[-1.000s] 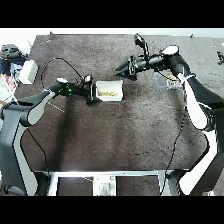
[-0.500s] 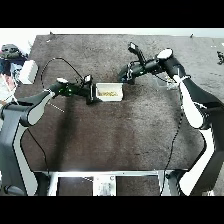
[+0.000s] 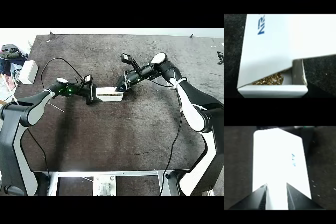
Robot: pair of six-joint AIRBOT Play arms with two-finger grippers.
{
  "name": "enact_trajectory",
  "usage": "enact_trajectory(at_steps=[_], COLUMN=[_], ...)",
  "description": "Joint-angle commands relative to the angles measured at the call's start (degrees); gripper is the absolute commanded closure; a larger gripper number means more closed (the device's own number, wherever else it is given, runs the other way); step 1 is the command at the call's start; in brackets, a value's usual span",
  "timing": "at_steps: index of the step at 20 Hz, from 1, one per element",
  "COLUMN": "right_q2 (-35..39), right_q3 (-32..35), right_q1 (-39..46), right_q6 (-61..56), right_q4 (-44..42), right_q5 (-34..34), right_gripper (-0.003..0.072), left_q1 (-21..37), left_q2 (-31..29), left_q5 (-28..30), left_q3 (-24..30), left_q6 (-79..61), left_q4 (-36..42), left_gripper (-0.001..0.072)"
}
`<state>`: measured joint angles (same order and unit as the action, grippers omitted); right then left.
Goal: Fold the box and place the chain.
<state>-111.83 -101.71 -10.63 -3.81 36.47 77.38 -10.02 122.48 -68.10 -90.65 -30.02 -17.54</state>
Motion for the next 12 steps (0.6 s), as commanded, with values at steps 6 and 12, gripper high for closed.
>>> enact_trajectory(at_steps=[6, 12], right_q2=[1.4, 6.5], right_q3=[8.1, 14.4], right_q1=[0.2, -1.4], right_q6=[8.9, 13.2], right_q4=[-8.1, -9.1], right_q5=[-5.6, -11.0], right_gripper=[0.0413, 0.0413], left_q1=[0.0, 0.0], left_q2=[0.0, 0.0], left_q5=[0.0, 0.0], left_q3=[0.0, 0.0], left_q6=[0.0, 0.0], left_q4=[0.0, 0.0], left_gripper=[0.0244, 0.0244])
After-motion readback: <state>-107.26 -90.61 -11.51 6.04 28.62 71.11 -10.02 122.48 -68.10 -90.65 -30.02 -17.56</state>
